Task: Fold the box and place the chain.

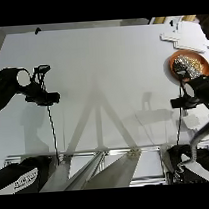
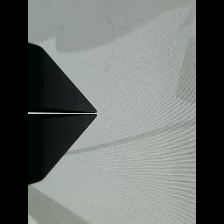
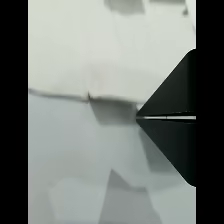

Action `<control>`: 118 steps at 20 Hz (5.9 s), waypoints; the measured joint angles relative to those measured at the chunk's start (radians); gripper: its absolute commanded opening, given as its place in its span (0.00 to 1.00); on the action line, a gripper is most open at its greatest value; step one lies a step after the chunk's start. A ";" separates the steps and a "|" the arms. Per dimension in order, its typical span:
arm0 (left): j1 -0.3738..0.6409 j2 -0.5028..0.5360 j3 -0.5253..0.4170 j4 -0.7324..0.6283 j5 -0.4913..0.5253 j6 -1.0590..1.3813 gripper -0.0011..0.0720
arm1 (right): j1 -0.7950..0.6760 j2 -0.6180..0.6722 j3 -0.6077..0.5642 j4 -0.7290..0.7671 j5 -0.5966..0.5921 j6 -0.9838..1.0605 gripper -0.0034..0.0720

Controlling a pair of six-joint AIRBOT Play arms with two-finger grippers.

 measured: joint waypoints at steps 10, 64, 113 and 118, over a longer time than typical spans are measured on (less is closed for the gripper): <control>0.000 0.000 0.000 0.000 0.000 0.000 0.03 | -0.472 -0.073 0.037 -0.240 -0.073 -0.254 0.73; -0.054 -0.105 -0.014 -0.861 0.082 0.878 0.90 | 0.288 0.426 -0.276 0.767 -0.427 -0.306 0.07; -0.421 -0.298 -0.015 -0.963 0.470 1.743 0.02 | 0.288 0.494 -0.087 0.766 -0.399 -0.354 0.52; -0.422 -0.308 -0.015 -0.977 0.498 1.746 0.02 | 0.288 0.494 -0.087 0.766 -0.399 -0.354 0.52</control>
